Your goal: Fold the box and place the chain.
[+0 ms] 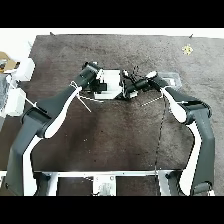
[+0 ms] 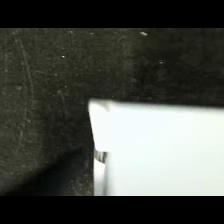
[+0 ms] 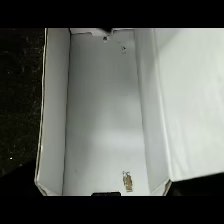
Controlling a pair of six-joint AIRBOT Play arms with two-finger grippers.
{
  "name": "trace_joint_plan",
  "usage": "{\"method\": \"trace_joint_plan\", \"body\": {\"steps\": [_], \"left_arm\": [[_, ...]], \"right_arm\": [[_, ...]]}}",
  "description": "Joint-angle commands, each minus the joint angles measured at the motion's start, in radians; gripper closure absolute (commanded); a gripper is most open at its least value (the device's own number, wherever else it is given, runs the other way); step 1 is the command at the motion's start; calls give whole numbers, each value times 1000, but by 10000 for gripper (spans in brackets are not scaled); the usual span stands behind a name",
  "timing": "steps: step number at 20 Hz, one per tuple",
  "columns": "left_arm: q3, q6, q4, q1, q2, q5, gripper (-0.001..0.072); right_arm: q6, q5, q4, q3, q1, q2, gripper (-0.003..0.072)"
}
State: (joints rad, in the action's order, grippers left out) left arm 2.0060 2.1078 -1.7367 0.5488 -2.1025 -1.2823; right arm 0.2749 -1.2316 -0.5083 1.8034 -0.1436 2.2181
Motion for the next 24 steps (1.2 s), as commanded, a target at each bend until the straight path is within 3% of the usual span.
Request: {"method": "trace_joint_plan", "body": {"steps": [1, 4, 5, 11, 14, 18, 20, 24], "left_arm": [[3, -145, 12, 2, 2, 13, 38], [15, -153, 13, 2, 3, -30, 43], [18, -153, 13, 2, 9, -44, 90], [28, -206, 7, 2, 116, -86, 87], [36, -471, -14, 2, 186, -53, 87], [38, -609, -14, -5, 235, -19, 88], [37, -689, 62, -34, 250, -19, 87], [37, -980, 370, -159, 255, -15, 88]], "right_arm": [[2, 0, 0, 0, 0, -1, 242], [2, 0, 0, 0, 0, -1, 242], [2, 0, 0, 0, 0, -1, 242], [1, 0, 0, 0, 0, 0, 242], [2, 0, 0, 0, 0, 0, 242], [2, 0, 0, 0, -1, -1, 242], [2, 0, 0, 0, 0, 0, 242], [2, 0, 0, 0, 0, 0, 242]]}}
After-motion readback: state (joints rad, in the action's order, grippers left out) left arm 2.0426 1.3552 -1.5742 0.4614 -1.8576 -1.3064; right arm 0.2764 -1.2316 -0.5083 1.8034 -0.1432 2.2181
